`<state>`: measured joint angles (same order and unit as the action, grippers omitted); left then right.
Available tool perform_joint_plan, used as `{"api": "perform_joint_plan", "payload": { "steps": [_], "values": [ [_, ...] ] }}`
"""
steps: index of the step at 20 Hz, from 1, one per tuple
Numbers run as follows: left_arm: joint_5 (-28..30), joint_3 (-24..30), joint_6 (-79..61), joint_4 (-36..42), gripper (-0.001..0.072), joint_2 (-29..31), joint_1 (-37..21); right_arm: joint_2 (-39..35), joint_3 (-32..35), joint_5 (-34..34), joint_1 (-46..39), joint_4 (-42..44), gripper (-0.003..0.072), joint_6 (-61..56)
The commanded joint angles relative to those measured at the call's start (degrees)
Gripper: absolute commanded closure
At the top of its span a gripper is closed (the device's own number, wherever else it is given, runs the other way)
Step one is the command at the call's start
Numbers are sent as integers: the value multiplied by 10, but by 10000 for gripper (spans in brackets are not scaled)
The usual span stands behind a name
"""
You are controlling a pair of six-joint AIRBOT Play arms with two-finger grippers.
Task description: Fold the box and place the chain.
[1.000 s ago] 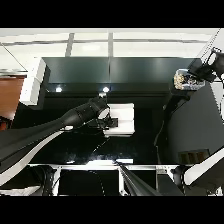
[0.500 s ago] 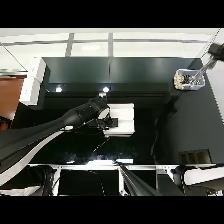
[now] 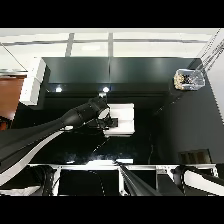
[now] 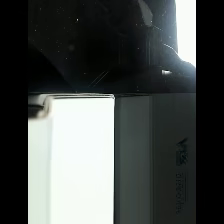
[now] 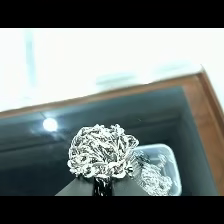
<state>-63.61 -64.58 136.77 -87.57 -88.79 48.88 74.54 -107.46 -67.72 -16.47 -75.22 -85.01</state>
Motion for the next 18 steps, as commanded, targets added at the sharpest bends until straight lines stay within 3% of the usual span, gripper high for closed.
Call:
{"api": "perform_joint_plan", "payload": {
  "steps": [1,16,18],
  "values": [
    [1,0,0,0,680,0,0,-18,2,16,-3,29,671,15],
    [1,0,0,0,680,0,0,9,-5,117,-51,26,671,15],
    [1,0,0,0,680,0,0,19,-5,106,-66,26,671,15]
  ]
}}
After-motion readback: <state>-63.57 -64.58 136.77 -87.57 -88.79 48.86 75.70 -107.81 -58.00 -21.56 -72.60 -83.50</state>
